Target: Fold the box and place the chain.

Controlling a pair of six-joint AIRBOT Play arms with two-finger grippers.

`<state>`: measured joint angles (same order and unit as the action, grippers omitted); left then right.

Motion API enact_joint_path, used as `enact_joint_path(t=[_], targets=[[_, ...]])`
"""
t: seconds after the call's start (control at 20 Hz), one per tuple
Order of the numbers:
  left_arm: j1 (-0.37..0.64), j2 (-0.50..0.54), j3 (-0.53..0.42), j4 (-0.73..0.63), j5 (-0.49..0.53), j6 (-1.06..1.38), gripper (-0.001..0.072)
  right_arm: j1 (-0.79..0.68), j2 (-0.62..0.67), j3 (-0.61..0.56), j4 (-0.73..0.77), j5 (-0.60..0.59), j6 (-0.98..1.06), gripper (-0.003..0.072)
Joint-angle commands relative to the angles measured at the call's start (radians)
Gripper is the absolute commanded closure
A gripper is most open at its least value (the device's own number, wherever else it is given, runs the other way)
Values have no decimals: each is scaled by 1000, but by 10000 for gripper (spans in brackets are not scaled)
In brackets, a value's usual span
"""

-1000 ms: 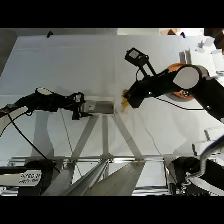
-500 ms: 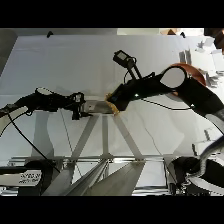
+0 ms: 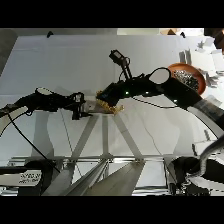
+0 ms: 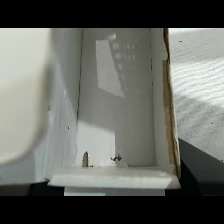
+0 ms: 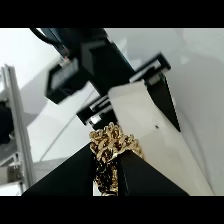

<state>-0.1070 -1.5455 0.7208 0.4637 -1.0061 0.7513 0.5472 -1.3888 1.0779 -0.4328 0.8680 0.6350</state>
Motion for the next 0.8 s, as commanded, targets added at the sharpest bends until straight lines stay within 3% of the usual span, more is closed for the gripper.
enact_joint_path(t=[0.0,0.25,0.6,0.75], targets=[[0,1,0,0,0,0,369,18,-41,0,-76,-16,-16,679],[0,1,0,0,0,0,369,84,-44,0,-183,2,-42,679],[0,1,0,0,0,0,369,87,-85,0,-308,-192,-2,679],[0,1,0,0,0,0,369,87,-108,0,-309,-196,4,677]])
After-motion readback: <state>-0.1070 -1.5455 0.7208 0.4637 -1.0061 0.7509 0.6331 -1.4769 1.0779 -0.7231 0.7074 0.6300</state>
